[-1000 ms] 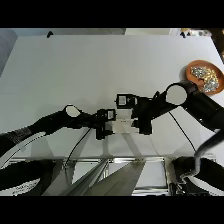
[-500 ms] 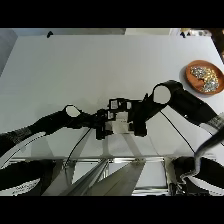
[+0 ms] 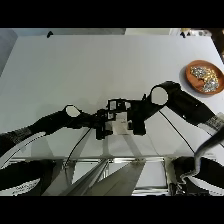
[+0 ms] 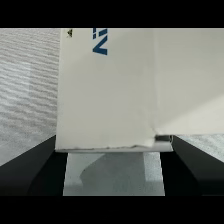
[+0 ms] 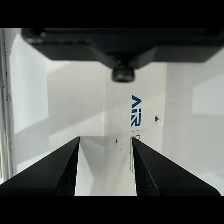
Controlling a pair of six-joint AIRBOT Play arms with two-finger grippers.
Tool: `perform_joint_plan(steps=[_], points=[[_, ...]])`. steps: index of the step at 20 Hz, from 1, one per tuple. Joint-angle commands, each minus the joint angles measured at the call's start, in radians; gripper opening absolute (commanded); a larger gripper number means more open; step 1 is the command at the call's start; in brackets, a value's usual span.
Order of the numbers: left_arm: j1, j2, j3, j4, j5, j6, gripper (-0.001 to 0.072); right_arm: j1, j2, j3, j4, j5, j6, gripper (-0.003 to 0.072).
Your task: Fold the box and place the chain.
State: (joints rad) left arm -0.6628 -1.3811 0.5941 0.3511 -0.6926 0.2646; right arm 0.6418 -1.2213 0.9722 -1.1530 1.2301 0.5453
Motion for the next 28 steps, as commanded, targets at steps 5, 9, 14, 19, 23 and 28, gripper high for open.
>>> perform_joint_plan(steps=[5, 9, 14, 19, 23, 28], points=[[0.0, 0.001, 0.0, 0.0, 0.0, 0.0, 0.0312, 0.013, -0.001, -0.018, -0.012, -0.021, 0.0, 0.0339], [0.0, 0.001, 0.0, 0.0, 0.0, 0.0, 0.0312, 0.028, -0.001, -0.029, -0.031, -0.047, 0.001, 0.0298], [0.0, 0.001, 0.0, 0.0, 0.0, 0.0, 0.0312, 0.028, -0.001, -0.031, -0.051, -0.049, 0.005, 0.0288], [0.0, 0.001, 0.0, 0.0, 0.0, 0.0, 0.0312, 0.028, -0.001, -0.031, -0.05, -0.048, 0.005, 0.0225], [0.0, 0.001, 0.0, 0.0, 0.0, 0.0, 0.0312, 0.028, 0.0, -0.031, -0.028, -0.004, 0.005, 0.0232], [0.0, 0.001, 0.0, 0.001, 0.0, 0.0, 0.0312, -0.017, 0.007, -0.033, -0.058, 0.082, 0.057, 0.0366]])
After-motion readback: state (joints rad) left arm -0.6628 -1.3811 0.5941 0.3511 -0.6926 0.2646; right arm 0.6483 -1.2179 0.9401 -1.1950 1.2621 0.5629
